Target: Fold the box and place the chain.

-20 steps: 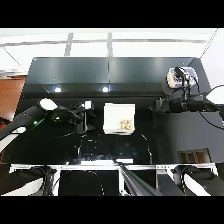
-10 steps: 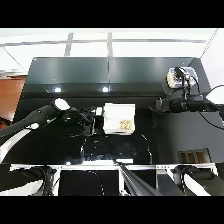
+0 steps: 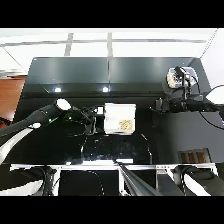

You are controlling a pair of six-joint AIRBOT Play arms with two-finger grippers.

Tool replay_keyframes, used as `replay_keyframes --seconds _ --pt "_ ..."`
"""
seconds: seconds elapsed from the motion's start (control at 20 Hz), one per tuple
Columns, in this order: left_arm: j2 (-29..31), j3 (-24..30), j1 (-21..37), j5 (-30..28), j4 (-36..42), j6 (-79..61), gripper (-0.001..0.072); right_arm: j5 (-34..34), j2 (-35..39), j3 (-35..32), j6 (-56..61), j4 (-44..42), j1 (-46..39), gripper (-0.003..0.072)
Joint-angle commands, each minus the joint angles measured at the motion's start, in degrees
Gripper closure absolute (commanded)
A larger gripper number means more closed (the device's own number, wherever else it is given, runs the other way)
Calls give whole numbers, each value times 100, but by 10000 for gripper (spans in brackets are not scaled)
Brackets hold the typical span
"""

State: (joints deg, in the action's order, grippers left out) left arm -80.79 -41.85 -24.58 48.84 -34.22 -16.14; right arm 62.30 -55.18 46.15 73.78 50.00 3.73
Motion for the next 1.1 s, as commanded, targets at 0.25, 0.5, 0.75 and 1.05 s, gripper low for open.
replay_keyframes --seconds 0.25,0.5,0.75,1.05 --pt "-44 -57 -313 -219 214 -17 -4 -129 2 -4 0 0 -2 410" --pt "-44 -57 -396 -424 210 173 342 -339 2 -4 -2 2 2 409" --pt "-44 -57 -396 -608 212 525 359 -1827 -317 -2 -63 -487 380 -24" --pt "-44 -57 -398 -643 212 525 359 -2052 -1585 2 -2190 -1397 1049 -21"
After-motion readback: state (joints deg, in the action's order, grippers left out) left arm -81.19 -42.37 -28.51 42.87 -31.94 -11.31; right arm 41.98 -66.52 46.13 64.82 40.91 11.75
